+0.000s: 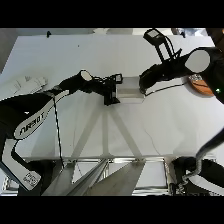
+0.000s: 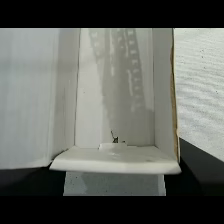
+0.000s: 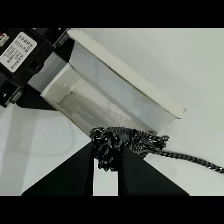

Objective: Fold the box and place the chain.

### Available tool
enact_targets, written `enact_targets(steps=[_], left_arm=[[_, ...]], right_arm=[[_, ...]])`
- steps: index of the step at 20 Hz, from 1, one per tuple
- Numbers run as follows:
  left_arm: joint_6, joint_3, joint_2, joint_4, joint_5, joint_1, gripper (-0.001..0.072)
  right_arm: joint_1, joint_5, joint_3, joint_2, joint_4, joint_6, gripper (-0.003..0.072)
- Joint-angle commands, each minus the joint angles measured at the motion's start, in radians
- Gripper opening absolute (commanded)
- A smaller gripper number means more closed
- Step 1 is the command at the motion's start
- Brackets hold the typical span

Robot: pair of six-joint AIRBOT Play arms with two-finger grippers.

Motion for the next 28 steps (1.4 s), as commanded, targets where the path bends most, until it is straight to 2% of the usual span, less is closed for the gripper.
enact_targets(steps=[1,4,18,21,25,27,28], left_arm=[[0.000,-0.001,0.000,0.000,0.000,0.000,0.0214],[0.000,0.000,0.000,0.000,0.000,0.000,0.0214],[0.000,-0.001,0.000,0.000,0.000,0.000,0.0214],[0.000,0.000,0.000,0.000,0.000,0.000,0.0214],[0.000,0.000,0.000,0.000,0.000,0.000,0.0214],[0.000,0.000,0.000,0.000,0.000,0.000,0.0214],[0.000,0.000,0.000,0.000,0.000,0.000,0.0214]], right_arm=[[0.006,0.024,0.000,-0.028,0.058,0.003,0.0012],[0.006,0.029,-0.001,-0.065,0.111,-0.005,0.0012],[0.006,0.056,-0.001,-0.289,0.112,-0.004,0.0017],[0.006,0.053,-0.001,-0.290,0.113,-0.003,0.0117],[0.006,0.058,-0.001,-0.290,0.114,-0.003,0.0132],[0.006,0.065,-0.001,-0.289,0.122,-0.003,0.0338],[0.006,0.073,-0.001,-0.288,0.136,-0.004,0.0358]])
